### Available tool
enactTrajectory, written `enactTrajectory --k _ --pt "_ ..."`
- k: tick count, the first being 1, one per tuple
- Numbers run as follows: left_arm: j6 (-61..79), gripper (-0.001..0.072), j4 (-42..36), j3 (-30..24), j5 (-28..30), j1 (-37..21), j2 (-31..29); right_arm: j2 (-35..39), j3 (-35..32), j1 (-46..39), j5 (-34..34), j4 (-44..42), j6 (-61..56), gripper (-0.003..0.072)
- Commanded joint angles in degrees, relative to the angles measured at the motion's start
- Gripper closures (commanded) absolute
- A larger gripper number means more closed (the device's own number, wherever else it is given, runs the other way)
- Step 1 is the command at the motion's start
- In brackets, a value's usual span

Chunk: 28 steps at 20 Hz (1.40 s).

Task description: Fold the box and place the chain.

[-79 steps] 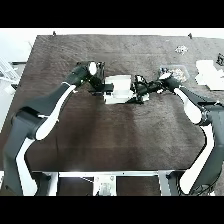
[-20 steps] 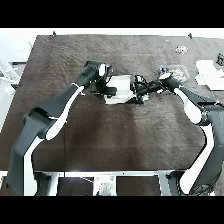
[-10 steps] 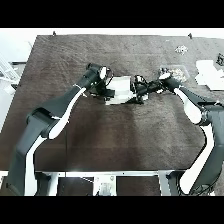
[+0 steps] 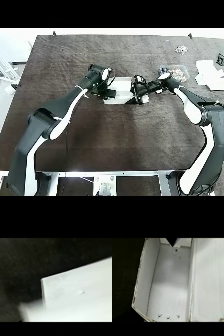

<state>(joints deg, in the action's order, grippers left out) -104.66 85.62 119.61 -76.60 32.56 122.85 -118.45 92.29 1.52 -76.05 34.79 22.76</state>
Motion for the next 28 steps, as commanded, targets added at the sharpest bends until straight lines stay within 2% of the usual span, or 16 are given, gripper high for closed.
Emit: enactTrajectory --k 1,8,9,10,11,28 --pt "1.2 0.0691 0.09 0.0 0.52 0.04 0.04 0.02 0.04 -0.04 0.55 0.17 0.22 0.0109" --pt "1.14 0.0688 -0.48 0.0 0.55 0.04 0.04 0.02 0.04 -0.04 0.57 0.17 0.22 0.0109" --pt "1.14 0.0533 -0.59 0.0 0.52 0.04 0.04 0.02 0.04 -0.04 0.55 0.2 0.2 0.0109" --pt "0.87 0.0225 -0.61 0.0 0.52 0.04 0.0 0.02 0.04 -0.04 0.57 0.17 0.2 0.0109" --pt "0.7 0.0158 -0.68 0.0 0.48 0.04 -0.02 0.02 0.04 -0.07 0.55 0.17 0.2 0.0109" --pt "-0.37 0.0159 -3.52 1.53 -0.55 -0.13 -1.46 0.02 0.04 -0.07 0.55 0.17 0.22 0.0109"
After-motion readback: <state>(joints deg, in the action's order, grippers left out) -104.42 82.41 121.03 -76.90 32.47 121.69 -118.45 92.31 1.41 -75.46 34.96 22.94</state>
